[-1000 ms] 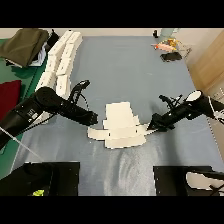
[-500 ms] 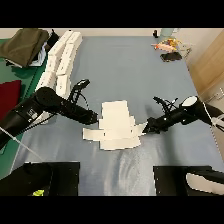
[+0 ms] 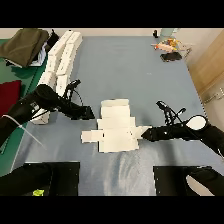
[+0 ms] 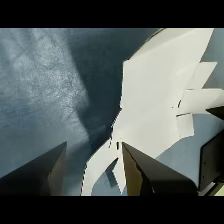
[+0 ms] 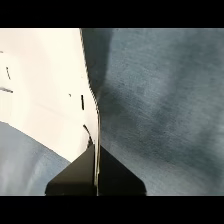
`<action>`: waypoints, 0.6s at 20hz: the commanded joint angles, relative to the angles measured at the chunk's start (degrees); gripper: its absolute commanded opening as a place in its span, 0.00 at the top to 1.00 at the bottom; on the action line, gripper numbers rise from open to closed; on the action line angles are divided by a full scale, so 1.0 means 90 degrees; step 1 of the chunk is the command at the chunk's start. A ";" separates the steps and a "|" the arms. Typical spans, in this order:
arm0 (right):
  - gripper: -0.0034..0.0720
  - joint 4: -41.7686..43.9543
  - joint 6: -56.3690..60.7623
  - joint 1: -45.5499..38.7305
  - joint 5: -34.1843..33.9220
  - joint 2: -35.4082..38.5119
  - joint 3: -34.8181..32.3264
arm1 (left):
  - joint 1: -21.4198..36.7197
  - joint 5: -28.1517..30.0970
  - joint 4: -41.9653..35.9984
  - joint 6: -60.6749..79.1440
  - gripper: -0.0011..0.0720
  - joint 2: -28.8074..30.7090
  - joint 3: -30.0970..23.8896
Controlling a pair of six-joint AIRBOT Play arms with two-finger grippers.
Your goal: Fold the box.
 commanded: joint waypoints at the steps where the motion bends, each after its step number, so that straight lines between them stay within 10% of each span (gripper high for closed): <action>1: 0.95 -0.0187 0.0007 0.0233 -0.0177 0.0245 -0.0095 | 0.0124 0.0265 -0.1039 0.1574 0.28 -0.0673 0.0085; 12: 0.95 -0.0483 0.0119 0.0236 -0.0214 0.0243 -0.0095 | 0.0131 -0.2013 -0.2317 0.3769 0.28 -0.2980 0.1627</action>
